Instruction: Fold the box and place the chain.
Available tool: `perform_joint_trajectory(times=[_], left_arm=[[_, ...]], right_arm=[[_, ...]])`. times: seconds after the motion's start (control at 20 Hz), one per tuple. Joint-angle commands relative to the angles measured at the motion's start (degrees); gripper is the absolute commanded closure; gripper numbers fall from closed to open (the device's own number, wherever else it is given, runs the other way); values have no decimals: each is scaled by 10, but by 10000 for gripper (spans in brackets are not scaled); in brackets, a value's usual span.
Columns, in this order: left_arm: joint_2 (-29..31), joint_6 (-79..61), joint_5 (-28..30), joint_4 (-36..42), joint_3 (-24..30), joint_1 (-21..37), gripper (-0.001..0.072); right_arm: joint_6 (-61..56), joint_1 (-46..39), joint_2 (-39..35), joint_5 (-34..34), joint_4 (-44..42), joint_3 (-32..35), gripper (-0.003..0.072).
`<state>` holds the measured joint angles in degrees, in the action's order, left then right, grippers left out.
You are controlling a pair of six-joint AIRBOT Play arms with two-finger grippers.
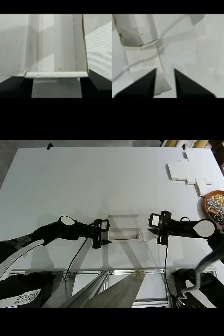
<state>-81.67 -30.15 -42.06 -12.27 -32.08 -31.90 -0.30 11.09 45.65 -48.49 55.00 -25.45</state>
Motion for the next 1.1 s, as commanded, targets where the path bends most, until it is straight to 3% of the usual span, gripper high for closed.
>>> perform_joint_trajectory(times=[0.0, 0.15, 0.25, 0.3, 0.55, 0.8, 1.05], left_arm=[[0, 0, 0, 0, 0, 0, 640], [0, 0, 0, 0, 0, 0, 640], [0, 0, 0, 0, 0, 0, 640], [0, 0, 0, 0, 0, 0, 640], [0, 0, 0, 0, 0, 0, 640], [0, 0, 0, 0, 0, 0, 640], [0, 0, 0, 0, 0, 0, 640]], right_arm=[[116, 0, 7, 7, -27, 18, 390], [215, 0, 50, 6, -104, 19, 398], [260, 0, 79, -1, -147, 19, 484], [271, 0, 92, -4, -156, 19, 492], [278, 0, 144, -15, -168, 19, 493], [313, 0, 176, -19, -271, 19, 515], [323, 7, 203, -36, -286, 19, 520]])
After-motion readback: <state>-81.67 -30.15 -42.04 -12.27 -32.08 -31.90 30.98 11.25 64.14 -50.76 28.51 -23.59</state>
